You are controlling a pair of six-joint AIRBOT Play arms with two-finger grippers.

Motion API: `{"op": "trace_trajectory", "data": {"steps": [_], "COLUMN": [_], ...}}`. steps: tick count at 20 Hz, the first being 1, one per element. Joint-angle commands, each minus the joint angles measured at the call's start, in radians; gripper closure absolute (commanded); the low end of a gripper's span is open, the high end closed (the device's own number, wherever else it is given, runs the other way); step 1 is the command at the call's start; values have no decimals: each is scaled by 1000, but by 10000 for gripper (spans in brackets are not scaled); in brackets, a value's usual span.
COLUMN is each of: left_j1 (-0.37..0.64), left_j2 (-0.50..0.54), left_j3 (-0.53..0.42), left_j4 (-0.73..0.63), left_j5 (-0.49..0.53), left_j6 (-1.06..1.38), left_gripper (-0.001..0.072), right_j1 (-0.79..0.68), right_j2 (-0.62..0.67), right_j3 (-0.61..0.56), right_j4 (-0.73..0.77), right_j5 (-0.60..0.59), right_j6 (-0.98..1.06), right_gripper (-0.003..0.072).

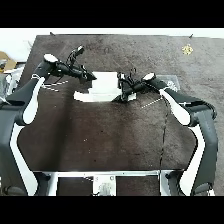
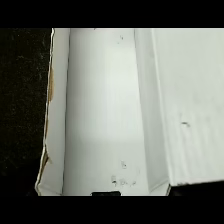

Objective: Fold the box and place the chain.

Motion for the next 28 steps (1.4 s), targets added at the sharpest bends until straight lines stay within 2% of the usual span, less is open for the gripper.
{"op": "trace_trajectory", "data": {"steps": [1, 6, 13, 17, 21, 24, 28], "left_j1": [-1, -1, -1, 0, 0, 0, 0], "left_j2": [-37, -93, -92, -53, 48, 138, 195], "left_j3": [0, -2, -34, -34, -32, -32, -33], "left_j4": [6, 7, 3, -1, 11, 106, 379], "left_j5": [86, 51, 40, 37, 34, 20, -18], "left_j6": [0, -4, 1, 0, 1, 1, 1], "left_gripper": [689, 690, 690, 699, 698, 698, 698], "right_j1": [0, 0, 1, 0, 0, 1, 1], "right_j2": [0, 0, 0, 0, 0, 0, 0], "right_j3": [0, 0, 0, 0, 0, 0, 0], "right_j4": [0, 0, 0, 0, 0, 0, 0], "right_j5": [0, 0, 0, 0, 0, 0, 0], "right_j6": [0, 0, 0, 0, 0, 0, 0], "right_gripper": [362, 362, 362, 362, 362, 362, 361]}}
